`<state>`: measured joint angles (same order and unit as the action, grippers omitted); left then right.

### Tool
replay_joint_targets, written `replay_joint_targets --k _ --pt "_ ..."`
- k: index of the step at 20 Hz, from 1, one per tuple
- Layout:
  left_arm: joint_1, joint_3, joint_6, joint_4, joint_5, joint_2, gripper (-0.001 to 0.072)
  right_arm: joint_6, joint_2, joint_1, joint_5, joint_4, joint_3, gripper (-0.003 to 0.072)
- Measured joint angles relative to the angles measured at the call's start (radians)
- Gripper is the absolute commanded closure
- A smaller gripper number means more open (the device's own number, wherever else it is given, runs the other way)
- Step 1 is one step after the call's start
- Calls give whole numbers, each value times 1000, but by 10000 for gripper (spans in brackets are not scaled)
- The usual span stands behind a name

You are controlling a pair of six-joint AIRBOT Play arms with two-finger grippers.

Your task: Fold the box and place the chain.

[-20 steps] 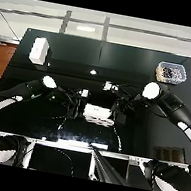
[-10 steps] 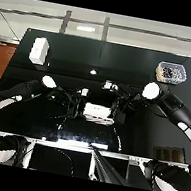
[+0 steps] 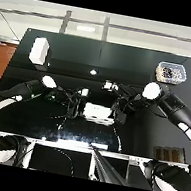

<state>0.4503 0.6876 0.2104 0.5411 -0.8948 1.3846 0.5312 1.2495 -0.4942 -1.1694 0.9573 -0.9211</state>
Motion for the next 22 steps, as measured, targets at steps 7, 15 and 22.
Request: replay_joint_targets --k 7,15,22 --pt "0 0 0 0 -3 0 301 0 0 0 -8 18 0 184" --pt "0 0 0 0 -3 0 301 0 0 0 5 16 5 185" --pt "0 0 0 2 -6 0 301 4 1 -33 27 29 13 185"
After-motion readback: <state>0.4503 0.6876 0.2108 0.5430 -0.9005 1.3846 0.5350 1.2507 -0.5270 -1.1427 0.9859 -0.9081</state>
